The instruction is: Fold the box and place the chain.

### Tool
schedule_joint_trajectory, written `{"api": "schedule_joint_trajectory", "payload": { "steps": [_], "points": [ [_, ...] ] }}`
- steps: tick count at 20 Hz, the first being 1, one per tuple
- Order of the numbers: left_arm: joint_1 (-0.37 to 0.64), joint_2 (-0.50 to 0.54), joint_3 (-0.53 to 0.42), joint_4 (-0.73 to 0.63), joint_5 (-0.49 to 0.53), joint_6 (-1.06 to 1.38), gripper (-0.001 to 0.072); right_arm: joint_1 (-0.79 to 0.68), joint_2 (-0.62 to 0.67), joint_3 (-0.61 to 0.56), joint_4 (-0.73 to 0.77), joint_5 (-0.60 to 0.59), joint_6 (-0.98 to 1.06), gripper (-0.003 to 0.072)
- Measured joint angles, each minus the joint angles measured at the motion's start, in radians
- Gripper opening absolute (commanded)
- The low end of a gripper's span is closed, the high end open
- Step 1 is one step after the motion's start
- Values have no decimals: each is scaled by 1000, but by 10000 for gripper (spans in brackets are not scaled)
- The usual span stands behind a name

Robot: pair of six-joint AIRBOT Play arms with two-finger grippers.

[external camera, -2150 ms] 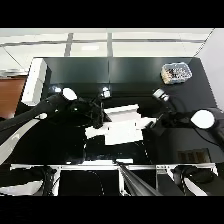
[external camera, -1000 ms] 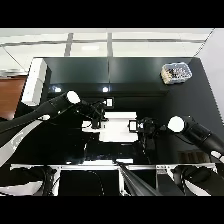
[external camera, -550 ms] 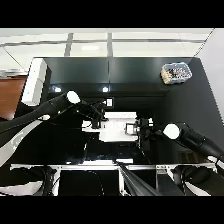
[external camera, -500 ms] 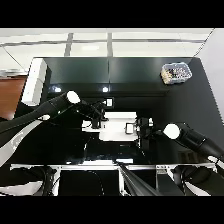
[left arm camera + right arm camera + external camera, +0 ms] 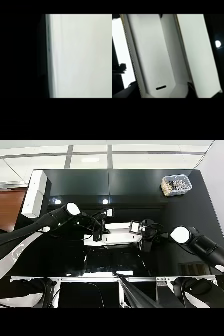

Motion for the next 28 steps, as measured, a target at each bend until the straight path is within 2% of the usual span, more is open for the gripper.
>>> {"api": "schedule_joint_trajectory", "payload": {
  "steps": [9, 17, 22, 28],
  "points": [
    [0, -3, 0, -8, 0, -1, 28, -71, -12, 7, 18, -20, -9, 687],
    [0, -3, 0, 2, -21, 5, 28, -96, -64, 7, 223, 2, -181, 687],
    [0, -4, 0, 17, -25, 8, 28, -97, -104, 4, 262, 72, -238, 687],
    [2, -6, -1, 23, -7, 10, 28, -98, -176, 1, 283, 95, -368, 687]
  ]
}}
